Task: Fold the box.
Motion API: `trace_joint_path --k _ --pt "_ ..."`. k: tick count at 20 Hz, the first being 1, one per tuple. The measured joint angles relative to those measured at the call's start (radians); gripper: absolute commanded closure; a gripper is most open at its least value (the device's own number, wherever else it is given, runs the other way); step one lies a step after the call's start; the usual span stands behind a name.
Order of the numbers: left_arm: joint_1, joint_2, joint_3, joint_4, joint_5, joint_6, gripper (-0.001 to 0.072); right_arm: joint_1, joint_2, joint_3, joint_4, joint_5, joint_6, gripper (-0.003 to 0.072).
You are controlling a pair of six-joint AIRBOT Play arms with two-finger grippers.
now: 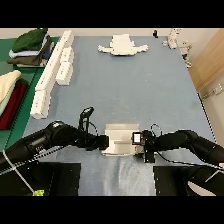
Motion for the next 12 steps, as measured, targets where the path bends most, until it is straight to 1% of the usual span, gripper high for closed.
trace_joint_path --k 2,5,6,12 --pt "-0.052 -0.05 0.054 0.087 -0.029 -0.098 0.0332 0.0 0.0 0.0 -0.001 0.0 0.0 0.0183" --pt "-0.121 -0.142 0.146 0.196 -0.105 -0.225 0.0333 0.0 0.0 0.0 -0.002 0.0 0.0 0.0183" --pt "-0.14 -0.171 0.174 0.222 -0.134 -0.257 0.0347 0.0 0.0 0.0 -0.002 0.0 0.0 0.0183" --pt "-0.223 -0.325 0.316 0.324 -0.261 -0.403 0.0348 0.0 0.0 0.0 -0.002 0.0 0.0 0.0183"
